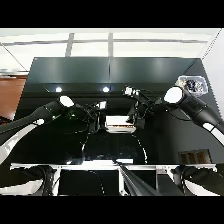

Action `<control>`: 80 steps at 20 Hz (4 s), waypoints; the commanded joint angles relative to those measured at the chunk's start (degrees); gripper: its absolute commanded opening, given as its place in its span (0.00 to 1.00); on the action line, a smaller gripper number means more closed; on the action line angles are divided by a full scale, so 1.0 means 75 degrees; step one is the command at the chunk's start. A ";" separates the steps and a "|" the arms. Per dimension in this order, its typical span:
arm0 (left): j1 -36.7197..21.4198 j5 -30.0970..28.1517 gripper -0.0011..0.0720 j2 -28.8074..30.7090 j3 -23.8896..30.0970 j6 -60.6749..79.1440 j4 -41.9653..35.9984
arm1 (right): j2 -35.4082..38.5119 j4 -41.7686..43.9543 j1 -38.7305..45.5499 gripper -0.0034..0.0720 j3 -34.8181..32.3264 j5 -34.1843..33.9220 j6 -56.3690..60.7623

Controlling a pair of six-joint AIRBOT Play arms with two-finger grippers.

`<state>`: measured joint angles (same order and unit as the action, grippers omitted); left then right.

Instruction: Fold the box and place the chain.

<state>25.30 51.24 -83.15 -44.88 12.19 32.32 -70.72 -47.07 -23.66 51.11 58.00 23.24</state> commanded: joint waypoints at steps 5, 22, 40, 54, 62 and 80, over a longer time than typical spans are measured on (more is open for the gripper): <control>0.0006 0.0003 0.41 -0.0003 0.0003 0.0003 0.0003 | -0.0023 -0.0163 -0.0143 0.36 -0.0003 -0.0070 0.0015; 0.0006 -0.0003 0.41 -0.0003 0.0003 0.0003 0.0003 | -0.0023 -0.0388 -0.0195 0.36 -0.0114 0.0221 0.0195; 0.0006 -0.0003 0.41 -0.0003 0.0003 0.0003 0.0003 | -0.0035 -0.0329 -0.0195 0.46 -0.0414 0.0230 0.0385; 0.0006 -0.0009 0.41 -0.0003 0.0003 0.0003 0.0003 | 0.0813 0.2978 0.1699 0.06 -0.1478 0.1568 0.4162; 0.0006 -0.0009 0.41 -0.0003 0.0003 0.0003 0.0003 | 0.0239 0.4153 0.1011 0.06 -0.2372 -0.0595 0.4197; -0.0009 -0.0012 0.79 0.0227 0.0000 -0.0015 0.0067 | 0.1445 0.2401 0.2337 0.07 -0.1250 0.1460 0.4261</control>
<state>25.28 51.16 -82.48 -44.86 12.05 32.91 -65.06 -25.91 -10.96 38.96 62.74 54.76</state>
